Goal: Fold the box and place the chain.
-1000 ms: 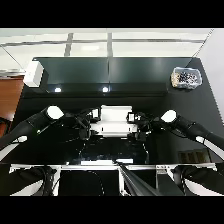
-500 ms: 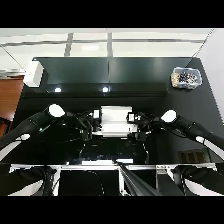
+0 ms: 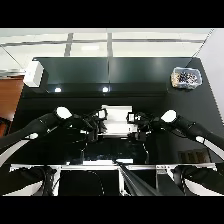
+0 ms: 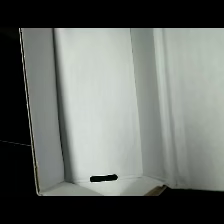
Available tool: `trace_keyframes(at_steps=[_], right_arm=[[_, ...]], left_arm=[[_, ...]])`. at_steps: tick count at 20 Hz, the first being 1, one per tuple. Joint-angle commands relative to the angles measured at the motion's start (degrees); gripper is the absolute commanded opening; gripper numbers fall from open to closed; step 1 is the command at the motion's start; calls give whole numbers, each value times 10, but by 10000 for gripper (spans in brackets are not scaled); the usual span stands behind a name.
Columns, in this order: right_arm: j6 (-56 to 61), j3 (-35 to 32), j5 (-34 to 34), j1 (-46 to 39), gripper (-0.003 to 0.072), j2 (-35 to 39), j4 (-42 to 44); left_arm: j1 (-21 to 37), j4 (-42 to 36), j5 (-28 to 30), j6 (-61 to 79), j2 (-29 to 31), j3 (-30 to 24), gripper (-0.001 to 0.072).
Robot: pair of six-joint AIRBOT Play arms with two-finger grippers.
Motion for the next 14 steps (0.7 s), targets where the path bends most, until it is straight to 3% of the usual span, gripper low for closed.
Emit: trace_keyframes(at_steps=[1, 2, 3, 4, 5, 6, 7, 8, 9, 10, 11, 14], right_arm=[[1, 0, 0, 0, 242, 0, 1], [1, 0, 0, 0, 242, 0, 1], [1, 0, 0, 0, 242, 0, 1], [1, 0, 0, 0, 243, 0, 1], [1, 0, 0, 0, 242, 0, 1], [1, 0, 0, 0, 243, 0, 1], [1, 0, 0, 0, 242, 0, 1], [1, 0, 0, 0, 242, 0, 1], [1, 0, 0, 0, 242, 0, 1], [1, 0, 0, 0, 242, 0, 1], [1, 0, 0, 0, 242, 0, 1], [1, 0, 0, 0, 242, 0, 1]], left_arm=[[-3, -4, 2, 0, -3, 0, 142], [-3, -4, 2, 0, -3, 0, 143], [-3, -4, 3, 0, -3, 0, 213], [-3, -4, 5, 0, -3, 0, 376], [-3, -4, 5, 0, -3, 0, 373], [-3, 0, 4, -2, -3, 0, 206], [-3, 0, 5, -2, -2, 0, 161], [-3, -3, 5, -2, -2, 0, 356], [-3, -2, 4, -3, -1, 0, 387], [-2, 7, 4, -6, 3, 0, 135], [1, 32, 1, -9, 12, 3, 28], [23, 138, -9, -161, 76, 13, 27]])
